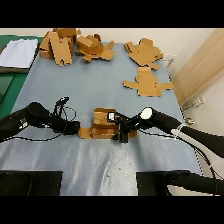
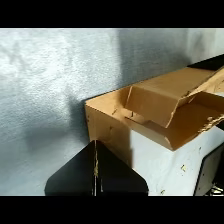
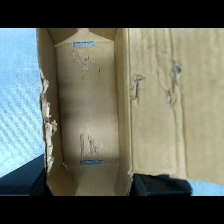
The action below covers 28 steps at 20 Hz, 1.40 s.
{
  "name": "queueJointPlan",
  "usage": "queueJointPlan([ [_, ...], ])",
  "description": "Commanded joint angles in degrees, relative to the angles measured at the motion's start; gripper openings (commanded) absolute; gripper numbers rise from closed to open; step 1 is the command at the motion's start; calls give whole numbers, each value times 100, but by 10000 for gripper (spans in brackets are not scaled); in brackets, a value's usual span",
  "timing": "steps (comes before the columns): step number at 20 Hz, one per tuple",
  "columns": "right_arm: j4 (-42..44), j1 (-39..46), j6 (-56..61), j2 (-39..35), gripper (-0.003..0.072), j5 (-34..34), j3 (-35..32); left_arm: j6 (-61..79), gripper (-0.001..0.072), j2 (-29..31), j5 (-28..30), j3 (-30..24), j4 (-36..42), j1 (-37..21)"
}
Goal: Fold the box.
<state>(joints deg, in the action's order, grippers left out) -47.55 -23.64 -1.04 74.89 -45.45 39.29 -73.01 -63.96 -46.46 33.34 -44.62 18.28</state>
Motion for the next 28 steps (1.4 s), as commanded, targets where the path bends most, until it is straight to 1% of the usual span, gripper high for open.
queueJointPlan([
  [1, 0, -4, -2, 4, 526, -11, 2, -170, 14, -4, -11, 4, -251, -109],
  [6, 0, -4, 0, 4, 526, -11, 2, -157, 14, -223, -7, 4, -87, -81],
  [13, 0, -4, 0, 4, 526, -11, 2, -203, 14, -267, 199, 4, 9, 354],
  [22, 0, -4, 0, 4, 526, -13, 2, -203, 14, -267, 179, 7, 7, 341],
  [25, 0, -4, 0, 4, 526, -13, 2, -208, 14, -234, 55, 9, -92, 339],
  [28, 0, -4, -2, 4, 526, -15, 2, -251, 14, -234, -28, 9, -153, 168],
])
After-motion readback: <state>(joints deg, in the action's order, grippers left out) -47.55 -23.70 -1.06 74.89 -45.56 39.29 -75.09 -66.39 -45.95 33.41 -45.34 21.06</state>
